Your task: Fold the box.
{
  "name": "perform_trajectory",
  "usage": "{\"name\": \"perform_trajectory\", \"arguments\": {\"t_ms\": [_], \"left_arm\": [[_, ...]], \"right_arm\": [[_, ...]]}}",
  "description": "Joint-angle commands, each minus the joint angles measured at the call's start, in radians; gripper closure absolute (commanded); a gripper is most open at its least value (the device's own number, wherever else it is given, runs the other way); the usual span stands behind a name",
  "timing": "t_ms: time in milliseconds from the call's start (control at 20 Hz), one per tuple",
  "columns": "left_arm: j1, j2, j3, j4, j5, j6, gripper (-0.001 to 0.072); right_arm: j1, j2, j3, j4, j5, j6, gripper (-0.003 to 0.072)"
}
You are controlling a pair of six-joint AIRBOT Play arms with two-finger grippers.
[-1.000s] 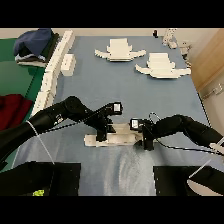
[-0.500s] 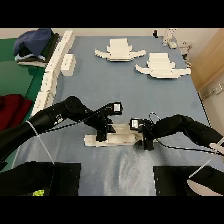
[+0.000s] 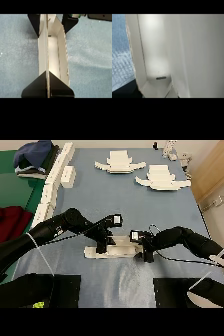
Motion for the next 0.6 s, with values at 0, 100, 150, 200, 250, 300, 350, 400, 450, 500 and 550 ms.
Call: {"name": "perform_trajectory", "arguments": {"t_ms": [0, 100, 150, 200, 250, 300, 350, 400, 450, 500, 550], "left_arm": [[0.000, 0.000, 0.000, 0.000, 0.002, 0.000, 0.0697], [0.000, 0.000, 0.000, 0.000, 0.000, -0.003, 0.0697], [0.000, 0.000, 0.000, 0.000, 0.001, -0.003, 0.0696], [0.000, 0.000, 0.000, 0.000, 0.000, -0.003, 0.0696], [0.000, 0.000, 0.000, 0.001, 0.000, -0.003, 0.0696], [0.000, 0.000, 0.000, 0.000, 0.001, -0.003, 0.0695], [0.000, 0.000, 0.000, 0.001, 0.000, -0.003, 0.0695], [0.000, 0.000, 0.000, 0.001, 0.001, -0.003, 0.0695], [0.000, 0.000, 0.000, 0.002, 0.001, -0.003, 0.0695], [0.000, 0.000, 0.000, 0.006, 0.001, -0.003, 0.0695], [0.000, 0.000, 0.000, 0.006, 0.001, -0.003, 0.0695]], "right_arm": [[0.001, 0.000, -0.001, -0.001, -0.002, 0.000, 0.0158], [0.001, 0.000, -0.001, -0.001, -0.002, 0.000, 0.0158], [0.001, 0.000, -0.001, -0.001, -0.002, 0.000, 0.0158], [0.001, 0.000, -0.001, -0.001, -0.002, 0.000, 0.0158], [0.001, 0.000, -0.001, -0.001, -0.002, 0.000, 0.0158], [0.001, 0.000, -0.001, -0.001, -0.002, 0.000, 0.0158], [0.001, 0.000, -0.001, -0.001, -0.002, 0.000, 0.0158], [0.001, 0.000, -0.001, -0.001, -0.002, 0.000, 0.0158], [0.001, 0.000, -0.001, -0.001, -0.002, 0.000, 0.0158], [0.001, 0.000, -0.001, -0.001, -0.002, 0.000, 0.0159], [0.001, 0.000, -0.001, -0.001, -0.002, 0.000, 0.0158]]}}
